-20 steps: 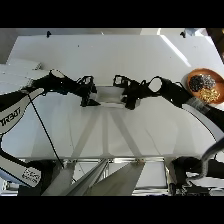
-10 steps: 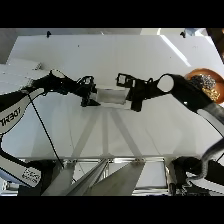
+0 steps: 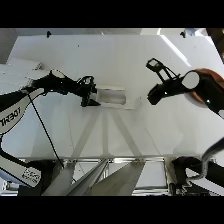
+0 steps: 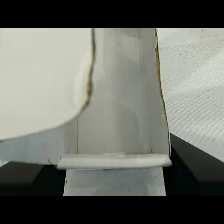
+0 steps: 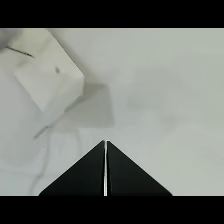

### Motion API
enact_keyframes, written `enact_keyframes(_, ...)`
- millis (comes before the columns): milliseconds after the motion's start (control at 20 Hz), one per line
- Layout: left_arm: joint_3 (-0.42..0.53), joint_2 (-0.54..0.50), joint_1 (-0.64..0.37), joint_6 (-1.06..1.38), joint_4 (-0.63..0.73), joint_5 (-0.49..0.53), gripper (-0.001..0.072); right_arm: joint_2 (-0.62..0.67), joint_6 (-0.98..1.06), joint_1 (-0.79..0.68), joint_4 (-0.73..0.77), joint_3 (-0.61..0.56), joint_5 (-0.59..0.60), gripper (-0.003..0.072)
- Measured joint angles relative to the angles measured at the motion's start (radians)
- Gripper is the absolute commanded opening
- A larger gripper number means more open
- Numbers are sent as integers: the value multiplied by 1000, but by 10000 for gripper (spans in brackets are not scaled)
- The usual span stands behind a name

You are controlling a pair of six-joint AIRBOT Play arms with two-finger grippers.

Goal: Fold the box and place the chain.

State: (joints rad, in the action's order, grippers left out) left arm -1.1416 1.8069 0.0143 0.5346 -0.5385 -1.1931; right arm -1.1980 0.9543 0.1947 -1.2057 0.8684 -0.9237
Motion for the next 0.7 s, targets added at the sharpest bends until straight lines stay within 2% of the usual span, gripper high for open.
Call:
enact_keyframes(150,0,0,0,0,0,0,496,-39,45,-33,101,-76,58,8)
enact_keyframes(450,0,0,0,0,0,0,496,-202,-67,-35,467,-119,127,8)
enact_keyframes(700,0,0,0,0,0,0,496,-265,-138,-6,605,-125,139,11)
